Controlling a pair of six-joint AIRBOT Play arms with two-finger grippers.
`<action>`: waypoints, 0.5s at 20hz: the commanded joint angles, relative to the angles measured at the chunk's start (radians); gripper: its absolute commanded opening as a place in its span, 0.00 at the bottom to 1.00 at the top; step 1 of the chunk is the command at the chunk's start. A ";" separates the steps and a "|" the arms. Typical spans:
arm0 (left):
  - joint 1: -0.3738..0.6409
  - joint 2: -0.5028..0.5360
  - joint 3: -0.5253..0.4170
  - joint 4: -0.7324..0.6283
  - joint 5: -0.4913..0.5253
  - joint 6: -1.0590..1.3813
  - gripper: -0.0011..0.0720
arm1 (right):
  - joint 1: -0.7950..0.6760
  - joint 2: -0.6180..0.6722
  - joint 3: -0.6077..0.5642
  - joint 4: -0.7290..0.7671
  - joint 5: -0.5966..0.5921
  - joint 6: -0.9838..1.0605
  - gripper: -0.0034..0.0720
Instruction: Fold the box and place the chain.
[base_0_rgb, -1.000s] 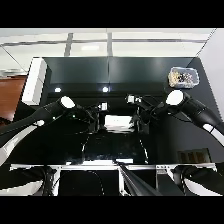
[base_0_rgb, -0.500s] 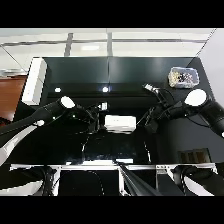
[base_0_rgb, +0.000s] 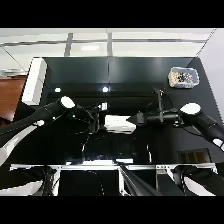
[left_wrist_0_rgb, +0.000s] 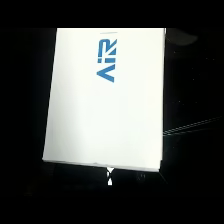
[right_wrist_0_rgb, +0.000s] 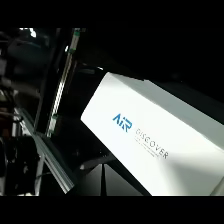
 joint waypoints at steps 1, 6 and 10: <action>0.000 0.000 0.001 0.000 -0.002 0.000 0.49 | 0.043 -0.044 -0.011 0.049 -0.070 0.021 0.06; 0.000 0.000 0.001 0.000 -0.002 0.000 0.49 | 0.068 -0.085 -0.011 0.011 -0.138 0.021 0.06; 0.000 0.000 0.001 0.000 -0.002 0.000 0.49 | 0.073 -0.105 -0.011 -0.081 -0.140 0.072 0.06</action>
